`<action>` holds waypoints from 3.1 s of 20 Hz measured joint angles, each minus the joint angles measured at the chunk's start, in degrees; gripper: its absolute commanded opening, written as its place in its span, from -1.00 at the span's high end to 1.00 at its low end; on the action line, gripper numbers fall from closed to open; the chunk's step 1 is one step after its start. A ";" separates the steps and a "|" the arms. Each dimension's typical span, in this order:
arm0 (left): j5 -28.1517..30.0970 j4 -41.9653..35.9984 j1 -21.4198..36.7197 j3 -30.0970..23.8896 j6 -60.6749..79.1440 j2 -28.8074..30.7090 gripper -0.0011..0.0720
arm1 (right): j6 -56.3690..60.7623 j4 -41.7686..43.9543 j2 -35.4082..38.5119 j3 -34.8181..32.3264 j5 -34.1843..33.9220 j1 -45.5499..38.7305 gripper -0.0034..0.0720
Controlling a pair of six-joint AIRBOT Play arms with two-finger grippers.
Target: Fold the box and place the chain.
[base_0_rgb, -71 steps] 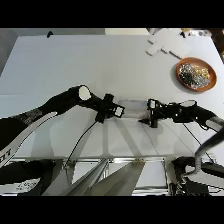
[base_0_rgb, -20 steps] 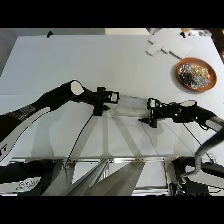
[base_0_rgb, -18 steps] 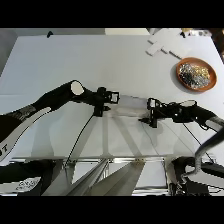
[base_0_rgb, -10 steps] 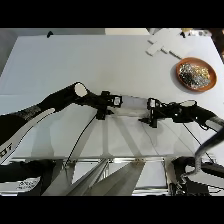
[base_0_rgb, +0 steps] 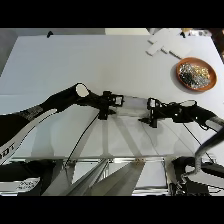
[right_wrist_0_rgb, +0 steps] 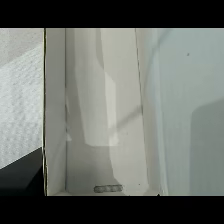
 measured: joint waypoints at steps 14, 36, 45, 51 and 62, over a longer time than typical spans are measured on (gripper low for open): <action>5.33 -4.52 -2.93 0.04 3.63 -1.77 0.81 | 0.00 0.00 0.00 0.00 0.00 -0.02 -0.30; -0.66 5.53 -0.09 0.04 -20.83 4.37 0.96 | 0.00 0.00 0.00 0.00 -0.04 -0.02 -0.30; -10.47 19.71 10.40 0.04 -65.13 10.29 0.96 | -0.02 0.00 0.00 0.00 -0.02 -0.02 -0.30; -10.88 15.85 11.58 0.02 -79.08 5.55 0.96 | -0.02 0.00 0.00 0.00 -0.02 -0.02 -0.30; -9.14 5.27 7.85 0.04 -78.47 -2.62 0.96 | -0.04 -0.02 0.00 0.00 0.00 -0.02 -0.30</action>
